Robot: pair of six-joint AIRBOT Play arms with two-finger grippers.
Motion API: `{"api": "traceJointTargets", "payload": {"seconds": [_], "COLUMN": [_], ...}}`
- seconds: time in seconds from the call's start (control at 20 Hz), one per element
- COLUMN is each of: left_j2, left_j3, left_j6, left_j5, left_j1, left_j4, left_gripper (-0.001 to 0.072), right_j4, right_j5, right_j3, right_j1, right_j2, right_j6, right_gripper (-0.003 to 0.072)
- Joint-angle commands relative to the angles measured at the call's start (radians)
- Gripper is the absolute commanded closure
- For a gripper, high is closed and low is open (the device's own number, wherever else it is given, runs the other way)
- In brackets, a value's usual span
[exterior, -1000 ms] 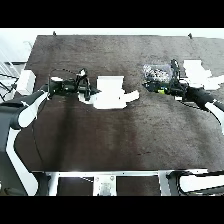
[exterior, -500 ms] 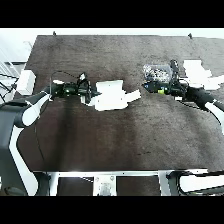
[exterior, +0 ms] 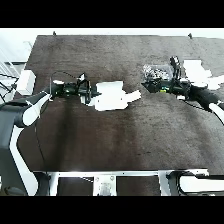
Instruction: Fold the box and place the chain.
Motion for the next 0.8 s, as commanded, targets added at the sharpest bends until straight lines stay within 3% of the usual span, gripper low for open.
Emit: {"api": "traceJointTargets", "payload": {"seconds": [0.0, 0.2, 0.45, 0.75], "left_j2": [0.0, 0.0, 0.0, 0.0], "left_j3": [0.001, 0.001, 0.001, 0.001], "left_j6": [0.001, 0.0, 0.001, 0.0], "left_j5": [0.0, -0.003, -0.001, -0.002], "left_j1": [0.0, 0.0, 0.0, 0.0], "left_j4": [-0.001, -0.001, -0.001, -0.01], "left_gripper": [0.0692, 0.0692, 0.0692, 0.0692], "right_j4": [-0.005, -0.15, -0.251, -0.402], "right_j5": [0.005, 0.004, -0.007, -0.121], "right_j3": [-0.054, -0.094, -0.095, -0.102], "right_j1": [0.001, 0.054, 0.178, 0.311], "right_j2": [0.09, 0.098, 0.095, 0.04], "right_j6": [-0.175, -0.352, -0.406, -0.406], "right_gripper": [0.0091, 0.0001, 0.0001, 0.0001]}}
